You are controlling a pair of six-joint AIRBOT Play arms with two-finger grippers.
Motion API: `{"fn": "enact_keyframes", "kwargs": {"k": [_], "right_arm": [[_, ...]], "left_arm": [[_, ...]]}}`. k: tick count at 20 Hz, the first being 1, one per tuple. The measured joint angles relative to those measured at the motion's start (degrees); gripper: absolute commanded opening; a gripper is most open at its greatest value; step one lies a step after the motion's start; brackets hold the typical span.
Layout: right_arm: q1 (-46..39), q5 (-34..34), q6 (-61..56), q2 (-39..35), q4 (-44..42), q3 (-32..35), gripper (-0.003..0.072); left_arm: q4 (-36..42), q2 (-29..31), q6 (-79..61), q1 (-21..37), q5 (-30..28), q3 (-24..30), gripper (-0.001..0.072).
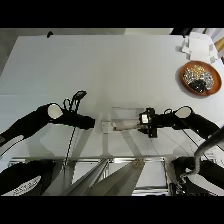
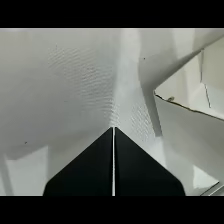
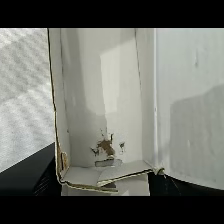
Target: Fold the box and place the chain.
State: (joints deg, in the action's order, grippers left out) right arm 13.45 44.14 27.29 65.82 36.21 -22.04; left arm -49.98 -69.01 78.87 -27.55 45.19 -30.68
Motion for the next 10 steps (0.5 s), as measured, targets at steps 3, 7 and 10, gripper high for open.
{"fn": "enact_keyframes", "kwargs": {"k": [3,7,10], "right_arm": [[0.0,0.0,0.0,0.0,0.0,0.0,0.0319],[0.0,0.0,0.0,0.0,0.0,0.0,0.0319],[0.0,0.0,0.0,0.0,0.0,0.0,0.0319]], "left_arm": [[3.6,-1.9,-0.8,-1.4,-1.0,0.2,0.0009],[7.6,-2.6,-2.1,-3.0,-2.6,0.3,0.0008],[9.7,-2.8,-2.9,-3.9,-3.3,0.3,0.0009]]}}
